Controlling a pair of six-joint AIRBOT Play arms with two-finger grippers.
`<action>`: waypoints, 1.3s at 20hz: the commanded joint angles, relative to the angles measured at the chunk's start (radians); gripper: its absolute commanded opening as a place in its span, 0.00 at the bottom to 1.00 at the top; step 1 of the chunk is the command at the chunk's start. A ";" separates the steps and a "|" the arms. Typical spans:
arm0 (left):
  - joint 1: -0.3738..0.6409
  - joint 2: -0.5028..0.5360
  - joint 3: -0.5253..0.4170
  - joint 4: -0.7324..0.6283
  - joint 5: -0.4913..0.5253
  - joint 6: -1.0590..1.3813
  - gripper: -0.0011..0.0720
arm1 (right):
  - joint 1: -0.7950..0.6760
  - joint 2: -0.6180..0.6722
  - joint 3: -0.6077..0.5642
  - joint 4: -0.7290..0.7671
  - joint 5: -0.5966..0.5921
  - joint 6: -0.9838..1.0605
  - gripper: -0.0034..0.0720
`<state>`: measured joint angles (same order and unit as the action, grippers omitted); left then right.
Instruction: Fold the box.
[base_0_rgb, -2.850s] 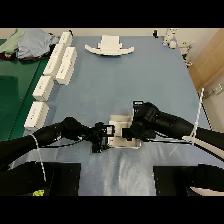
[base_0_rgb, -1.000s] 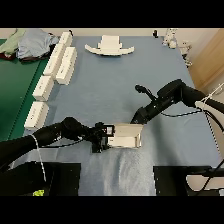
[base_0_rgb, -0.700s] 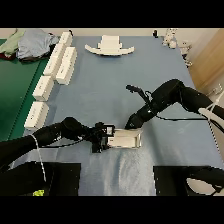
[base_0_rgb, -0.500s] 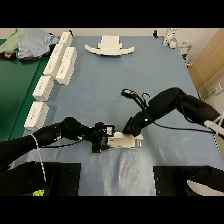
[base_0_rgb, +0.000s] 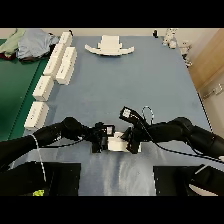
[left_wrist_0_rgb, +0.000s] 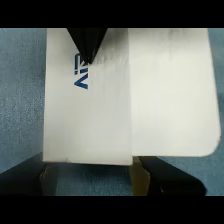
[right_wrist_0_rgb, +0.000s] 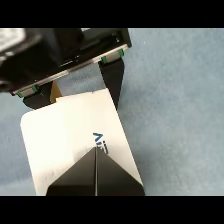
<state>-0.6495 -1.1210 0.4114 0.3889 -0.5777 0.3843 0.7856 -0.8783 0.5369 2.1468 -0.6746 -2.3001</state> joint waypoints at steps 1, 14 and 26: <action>0.001 0.000 0.001 0.000 0.000 0.000 0.83 | 0.075 0.053 -0.027 -0.048 0.099 -0.048 0.15; 0.001 0.000 0.001 0.000 0.000 0.000 0.83 | 0.131 0.014 -0.052 -0.221 0.072 -0.249 0.80; 0.001 0.000 0.001 0.000 0.000 0.000 0.83 | 0.130 0.069 -0.048 -0.256 0.135 -0.249 0.80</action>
<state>-0.6495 -1.1210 0.4118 0.3885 -0.5777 0.3843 0.9161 -0.8215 0.4885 1.8950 -0.5602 -2.5481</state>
